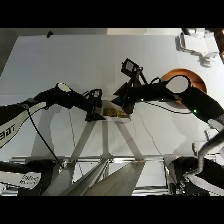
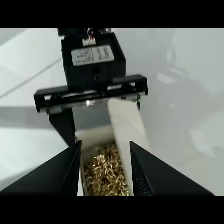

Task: Fold the box and place the chain.

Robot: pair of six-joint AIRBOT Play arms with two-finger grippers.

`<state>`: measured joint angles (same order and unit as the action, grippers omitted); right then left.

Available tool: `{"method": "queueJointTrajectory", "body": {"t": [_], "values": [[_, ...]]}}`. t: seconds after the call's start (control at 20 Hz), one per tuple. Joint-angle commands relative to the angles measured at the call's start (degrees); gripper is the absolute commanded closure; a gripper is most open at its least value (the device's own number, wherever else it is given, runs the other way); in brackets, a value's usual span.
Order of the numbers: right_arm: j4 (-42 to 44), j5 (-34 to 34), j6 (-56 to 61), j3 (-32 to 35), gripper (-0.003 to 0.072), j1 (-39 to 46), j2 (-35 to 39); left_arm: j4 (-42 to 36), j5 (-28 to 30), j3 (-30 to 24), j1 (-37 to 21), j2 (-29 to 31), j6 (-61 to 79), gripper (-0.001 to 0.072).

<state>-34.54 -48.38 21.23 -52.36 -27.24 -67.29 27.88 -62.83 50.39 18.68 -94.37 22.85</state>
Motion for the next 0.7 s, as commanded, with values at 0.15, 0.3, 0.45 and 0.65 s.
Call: {"method": "queueJointTrajectory", "body": {"t": [0.15, 0.3, 0.45, 0.65], "values": [[-9.90, -8.48, 0.20, 0.09, 0.0349, 5.95, 4.72, 0.02, 0.02, 0.02, -0.02, 0.00, 0.00, 0.0595], [-15.69, -15.43, -0.63, 0.24, 0.0350, 13.40, 5.46, 0.02, 0.02, 0.02, -0.02, 0.00, 0.00, 0.0595], [-20.65, -15.10, -6.12, 2.60, 0.0350, 17.68, 4.35, 0.02, 0.02, 0.02, -0.02, 0.00, 0.00, 0.0595], [-18.16, -15.21, -18.03, 4.22, 0.0350, 18.73, -1.51, 0.02, 0.02, 0.02, -0.02, 0.00, 0.00, 0.0595]]}}
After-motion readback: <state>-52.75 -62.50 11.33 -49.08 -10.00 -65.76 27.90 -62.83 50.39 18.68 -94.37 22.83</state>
